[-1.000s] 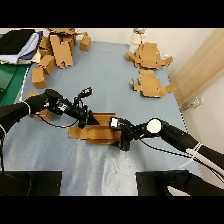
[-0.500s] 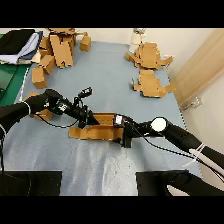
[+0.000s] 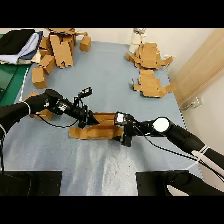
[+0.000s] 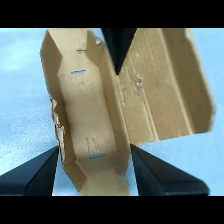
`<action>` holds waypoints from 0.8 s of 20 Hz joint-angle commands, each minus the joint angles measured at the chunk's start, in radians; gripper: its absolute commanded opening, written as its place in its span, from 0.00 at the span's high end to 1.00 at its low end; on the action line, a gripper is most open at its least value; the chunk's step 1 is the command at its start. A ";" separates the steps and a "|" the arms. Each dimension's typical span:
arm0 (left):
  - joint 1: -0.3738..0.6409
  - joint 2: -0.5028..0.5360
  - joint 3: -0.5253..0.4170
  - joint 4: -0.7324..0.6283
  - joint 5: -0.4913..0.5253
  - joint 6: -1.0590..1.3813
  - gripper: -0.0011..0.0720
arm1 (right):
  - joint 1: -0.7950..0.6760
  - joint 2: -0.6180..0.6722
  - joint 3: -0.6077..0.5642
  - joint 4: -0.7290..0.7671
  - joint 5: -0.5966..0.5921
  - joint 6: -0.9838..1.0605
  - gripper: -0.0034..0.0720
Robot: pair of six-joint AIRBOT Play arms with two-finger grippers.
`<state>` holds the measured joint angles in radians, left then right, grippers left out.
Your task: Fold the box.
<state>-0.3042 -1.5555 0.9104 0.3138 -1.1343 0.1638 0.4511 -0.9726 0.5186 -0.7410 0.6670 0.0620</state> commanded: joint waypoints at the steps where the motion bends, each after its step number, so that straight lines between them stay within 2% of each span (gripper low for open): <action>1: 0.000 0.000 0.000 0.002 -0.001 0.000 0.97 | 0.000 0.002 0.000 -0.001 -0.021 0.001 0.02; 16: 0.000 0.000 0.000 0.002 0.000 0.000 0.97 | -0.001 -0.003 0.000 -0.048 -0.022 0.056 0.02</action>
<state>-0.3042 -1.5555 0.9104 0.3161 -1.1355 0.1638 0.4507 -0.9726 0.5186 -0.7830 0.6460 0.1150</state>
